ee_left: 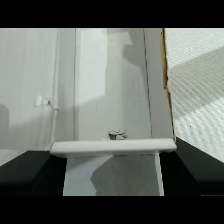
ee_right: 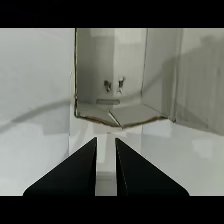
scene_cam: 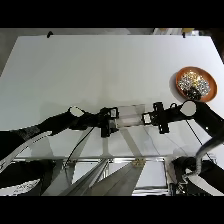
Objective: Fold the box and place the chain.
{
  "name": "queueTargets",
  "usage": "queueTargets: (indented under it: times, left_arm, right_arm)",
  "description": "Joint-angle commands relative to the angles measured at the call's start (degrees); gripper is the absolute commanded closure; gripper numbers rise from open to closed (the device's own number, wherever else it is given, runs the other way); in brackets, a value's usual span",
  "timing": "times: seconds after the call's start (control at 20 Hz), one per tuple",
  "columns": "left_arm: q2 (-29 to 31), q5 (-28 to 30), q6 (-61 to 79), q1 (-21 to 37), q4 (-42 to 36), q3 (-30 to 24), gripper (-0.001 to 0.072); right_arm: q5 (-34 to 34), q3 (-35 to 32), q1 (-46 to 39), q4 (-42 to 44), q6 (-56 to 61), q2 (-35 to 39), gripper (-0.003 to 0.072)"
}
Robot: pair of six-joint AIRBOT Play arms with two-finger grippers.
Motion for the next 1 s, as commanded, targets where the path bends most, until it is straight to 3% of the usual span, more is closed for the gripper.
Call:
queueTargets:
  times: [0.0, 0.6, 0.7, 0.85, 0.95]
  left_arm:
    - [0.0, 0.0, 0.0, 0.0, 0.0, 0.0, 0.0340]
    - [0.0, 0.0, 0.0, 0.0, 0.0, 0.0, 0.0340]
    - [0.0, 0.0, 0.0, 0.0, 0.0, 0.0, 0.0340]
    - [0.0, 0.0, 0.0, 0.0, 0.0, 0.0, 0.0340]
    - [0.0, 0.0, 0.0, 0.0, 0.0, 0.0, 0.0340]
  right_arm:
    - [-0.1, 0.0, 0.0, 3.7, -2.8, -1.2, 0.0573]
    - [-1.6, -0.8, 0.0, 17.1, -4.4, -3.3, 0.0586]
    - [-2.2, -2.2, 0.0, 17.5, -4.8, -3.7, 0.0552]
    - [-2.5, -2.8, 0.0, 17.6, -4.7, -3.7, 0.0347]
    - [-2.4, -2.8, 0.0, 17.5, -4.7, -3.3, 0.0334]
